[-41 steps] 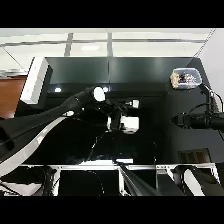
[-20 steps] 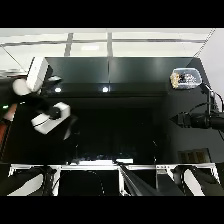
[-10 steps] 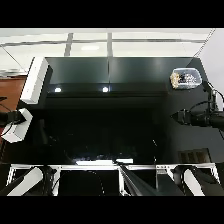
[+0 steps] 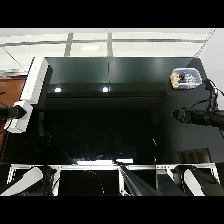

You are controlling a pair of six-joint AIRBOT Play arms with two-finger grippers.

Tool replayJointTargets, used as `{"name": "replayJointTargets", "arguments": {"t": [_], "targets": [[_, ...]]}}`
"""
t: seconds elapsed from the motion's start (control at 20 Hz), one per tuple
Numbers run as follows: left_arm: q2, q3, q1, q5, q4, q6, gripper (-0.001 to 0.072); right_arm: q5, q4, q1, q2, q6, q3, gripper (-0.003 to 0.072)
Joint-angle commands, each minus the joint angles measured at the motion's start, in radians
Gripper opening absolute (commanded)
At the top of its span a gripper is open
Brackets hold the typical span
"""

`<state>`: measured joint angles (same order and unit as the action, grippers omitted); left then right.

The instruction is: Fold the box and place the chain.

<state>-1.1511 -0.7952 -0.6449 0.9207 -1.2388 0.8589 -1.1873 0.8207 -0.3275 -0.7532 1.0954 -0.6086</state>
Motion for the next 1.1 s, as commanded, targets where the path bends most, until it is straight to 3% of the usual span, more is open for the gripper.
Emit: {"name": "replayJointTargets", "arguments": {"t": [0.0, 0.15, 0.45, 0.55, 0.9, 1.0, 1.05], "targets": [[-0.043, 0.0, 0.003, -0.056, 0.013, -0.037, 0.0293, 0.003, 0.0, 0.0, 0.0, 0.0, 0.0, 0.0014], [-0.056, 0.0, 0.006, -0.114, 0.01, -0.052, 0.0293, 0.002, 0.0, 0.0, 0.0, 0.001, 0.001, 0.0014], [-0.082, -0.003, 0.054, -0.117, 0.013, -0.051, 0.0311, 0.002, -0.002, 0.0, 0.0, 0.011, 0.001, 0.0014], [-0.08, -0.017, 0.074, -0.147, -0.003, -0.043, 0.0713, -0.014, -0.006, 0.0, 0.0, 0.025, 0.0, 0.0014], [0.013, -0.278, 0.166, -0.008, 0.034, 0.182, 0.0713, -0.086, -0.082, 0.0, 0.0, -0.001, -0.006, 0.0014], [0.045, -0.368, 0.195, 0.027, 0.129, 0.257, 0.0706, -0.133, 0.024, -0.001, 0.0, -0.042, -0.082, 0.0014], [0.058, -0.409, 0.209, 0.051, 0.19, 0.307, 0.0645, -0.142, 0.067, -0.001, 0.0, -0.015, -0.137, 0.0014]]}}
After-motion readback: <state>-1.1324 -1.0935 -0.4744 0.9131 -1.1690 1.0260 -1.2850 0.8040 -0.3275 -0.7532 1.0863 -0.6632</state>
